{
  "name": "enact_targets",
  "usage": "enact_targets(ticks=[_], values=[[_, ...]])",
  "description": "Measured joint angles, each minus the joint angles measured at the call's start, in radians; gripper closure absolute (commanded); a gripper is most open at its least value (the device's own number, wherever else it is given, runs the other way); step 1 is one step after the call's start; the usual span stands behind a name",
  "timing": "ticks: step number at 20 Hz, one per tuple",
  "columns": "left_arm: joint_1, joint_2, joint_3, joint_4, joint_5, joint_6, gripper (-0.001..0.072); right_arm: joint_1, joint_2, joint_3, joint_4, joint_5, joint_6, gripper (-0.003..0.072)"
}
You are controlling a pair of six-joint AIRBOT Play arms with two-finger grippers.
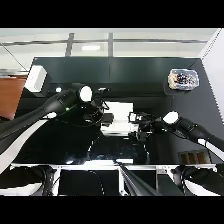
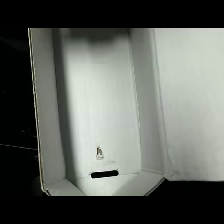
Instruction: Fold the box and place the chain.
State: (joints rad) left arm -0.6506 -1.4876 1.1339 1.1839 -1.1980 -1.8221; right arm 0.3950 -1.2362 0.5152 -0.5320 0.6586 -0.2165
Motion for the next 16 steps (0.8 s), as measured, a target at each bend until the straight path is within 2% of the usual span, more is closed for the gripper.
enact_targets(ticks=[8, 16], values=[[-0.144, -0.006, 0.000, 0.307, 0.076, -0.275, 0.0288, 0.000, 0.000, 0.000, 0.000, 0.000, 0.000, 0.0457], [-0.170, -0.034, 0.000, 0.369, 0.076, -0.385, 0.0288, 0.000, 0.000, 0.000, 0.000, 0.000, 0.000, 0.0456]])
